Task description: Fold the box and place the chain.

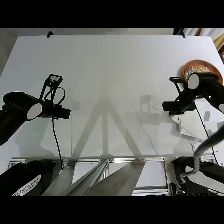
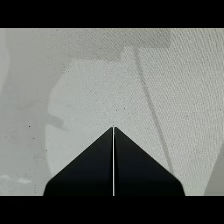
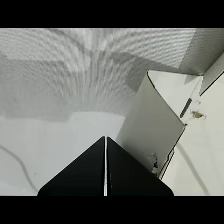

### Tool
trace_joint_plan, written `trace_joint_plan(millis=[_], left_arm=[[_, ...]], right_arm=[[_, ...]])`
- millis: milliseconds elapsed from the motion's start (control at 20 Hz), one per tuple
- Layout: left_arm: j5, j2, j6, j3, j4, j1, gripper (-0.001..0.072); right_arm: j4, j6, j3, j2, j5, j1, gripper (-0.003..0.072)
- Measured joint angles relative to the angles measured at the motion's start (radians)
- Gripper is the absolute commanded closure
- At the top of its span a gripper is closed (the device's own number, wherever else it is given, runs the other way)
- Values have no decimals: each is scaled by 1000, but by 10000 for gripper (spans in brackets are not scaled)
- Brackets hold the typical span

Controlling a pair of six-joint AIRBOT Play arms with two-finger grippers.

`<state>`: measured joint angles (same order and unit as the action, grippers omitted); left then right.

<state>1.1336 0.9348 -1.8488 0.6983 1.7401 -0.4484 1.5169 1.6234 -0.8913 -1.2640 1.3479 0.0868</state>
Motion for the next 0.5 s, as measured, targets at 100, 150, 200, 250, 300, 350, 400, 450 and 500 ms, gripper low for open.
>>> trace_joint_plan(millis=[100, 150, 200, 250, 300, 350, 400, 450, 500], left_arm=[[0, 0, 0, 0, 0, 0, 700], [0, 0, 0, 0, 0, 0, 700], [0, 0, 0, 0, 0, 0, 700], [0, 0, 0, 0, 0, 0, 700], [0, 0, 0, 0, 0, 0, 700], [0, 0, 0, 0, 0, 0, 700], [0, 0, 0, 0, 0, 0, 700], [0, 0, 0, 0, 0, 0, 700], [0, 0, 0, 0, 0, 0, 700]], right_arm=[[8, -11, 0, 0, -12, 0, 671], [13, -30, -3, 0, -12, -2, 671], [20, -51, -8, 3, -9, -8, 672], [30, -61, -18, 8, -5, -20, 672], [45, -68, -33, 16, -2, -41, 671], [58, -70, -51, 24, 2, -71, 671], [72, -76, -70, 31, 11, -106, 671], [94, -77, -88, 35, 24, -147, 671], [119, -80, -105, 39, 41, -198, 671]])
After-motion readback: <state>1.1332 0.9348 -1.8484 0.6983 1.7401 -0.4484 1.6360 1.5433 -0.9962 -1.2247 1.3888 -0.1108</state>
